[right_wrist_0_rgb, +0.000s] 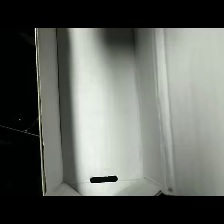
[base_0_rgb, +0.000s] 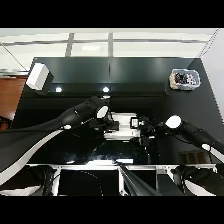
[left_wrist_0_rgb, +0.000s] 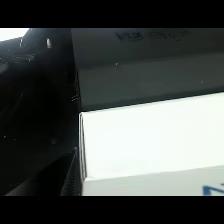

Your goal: Fold the box and place the chain.

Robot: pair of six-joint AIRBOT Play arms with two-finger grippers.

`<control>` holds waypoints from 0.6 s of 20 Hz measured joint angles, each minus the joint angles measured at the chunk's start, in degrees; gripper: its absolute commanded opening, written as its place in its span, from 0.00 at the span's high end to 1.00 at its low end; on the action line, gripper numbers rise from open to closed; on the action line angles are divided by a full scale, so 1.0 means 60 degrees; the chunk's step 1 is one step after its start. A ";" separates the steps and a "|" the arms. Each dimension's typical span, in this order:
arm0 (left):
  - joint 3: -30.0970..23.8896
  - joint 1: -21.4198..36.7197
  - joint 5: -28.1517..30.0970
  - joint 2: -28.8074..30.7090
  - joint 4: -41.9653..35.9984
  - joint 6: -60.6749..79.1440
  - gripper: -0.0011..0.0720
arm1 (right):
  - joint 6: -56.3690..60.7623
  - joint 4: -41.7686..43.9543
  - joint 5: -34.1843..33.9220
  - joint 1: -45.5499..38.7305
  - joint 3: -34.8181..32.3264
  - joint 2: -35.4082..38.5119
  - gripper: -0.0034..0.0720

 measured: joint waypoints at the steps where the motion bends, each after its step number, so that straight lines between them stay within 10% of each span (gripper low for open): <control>1: 0.0007 -0.0007 0.0011 -0.0036 0.0004 -0.0040 0.50 | 0.0000 0.0000 0.0000 0.0000 0.0000 0.0000 0.40; 5: 0.0026 -0.0044 -0.0062 -0.0204 -0.0036 -0.0168 0.76 | 0.0000 0.0000 0.0000 0.0000 0.0000 0.0000 0.40; 12: 0.0062 -0.0084 -0.0149 -0.0277 -0.0066 -0.0339 0.76 | -0.0004 -0.0004 0.0000 0.0000 0.0000 0.0000 0.40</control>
